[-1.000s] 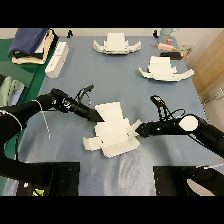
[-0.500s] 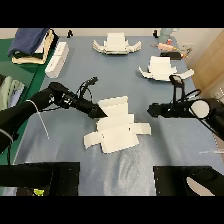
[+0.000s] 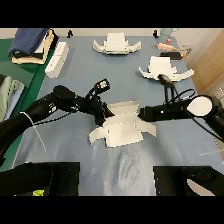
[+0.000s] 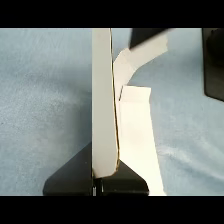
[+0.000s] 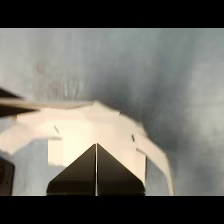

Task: Fold the box.

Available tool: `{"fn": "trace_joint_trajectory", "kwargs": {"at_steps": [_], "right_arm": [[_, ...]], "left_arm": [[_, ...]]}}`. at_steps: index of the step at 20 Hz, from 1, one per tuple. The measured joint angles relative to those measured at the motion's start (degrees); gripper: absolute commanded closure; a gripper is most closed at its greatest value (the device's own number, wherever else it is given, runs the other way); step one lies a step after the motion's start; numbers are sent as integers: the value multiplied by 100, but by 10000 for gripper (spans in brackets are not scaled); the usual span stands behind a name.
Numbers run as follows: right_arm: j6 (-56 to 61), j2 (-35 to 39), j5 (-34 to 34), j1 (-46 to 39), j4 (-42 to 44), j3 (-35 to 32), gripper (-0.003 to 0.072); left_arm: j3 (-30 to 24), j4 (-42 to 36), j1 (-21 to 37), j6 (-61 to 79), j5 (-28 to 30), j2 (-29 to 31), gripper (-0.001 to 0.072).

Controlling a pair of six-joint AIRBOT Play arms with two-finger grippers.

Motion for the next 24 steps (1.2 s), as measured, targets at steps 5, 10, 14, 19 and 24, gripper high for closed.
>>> {"fn": "trace_joint_trajectory", "kwargs": {"at_steps": [5, 10, 14, 19, 24], "right_arm": [[931, -140, -310, 358, -1051, -739, 686], [1832, -363, -629, 428, -2243, -970, 686], [2076, -417, -750, 439, -2579, -990, 686], [2236, -490, -863, 428, -2750, -992, 686], [2275, -140, -741, 428, -2555, -824, 686]], "left_arm": [[-109, -31, -87, 313, 136, 59, 696], [-131, -85, -116, 404, 90, 70, 695], [-131, -170, -116, 433, 48, 70, 695], [-131, -223, -116, 435, 20, 70, 695], [-138, -254, -116, 463, 22, -76, 695]]}}
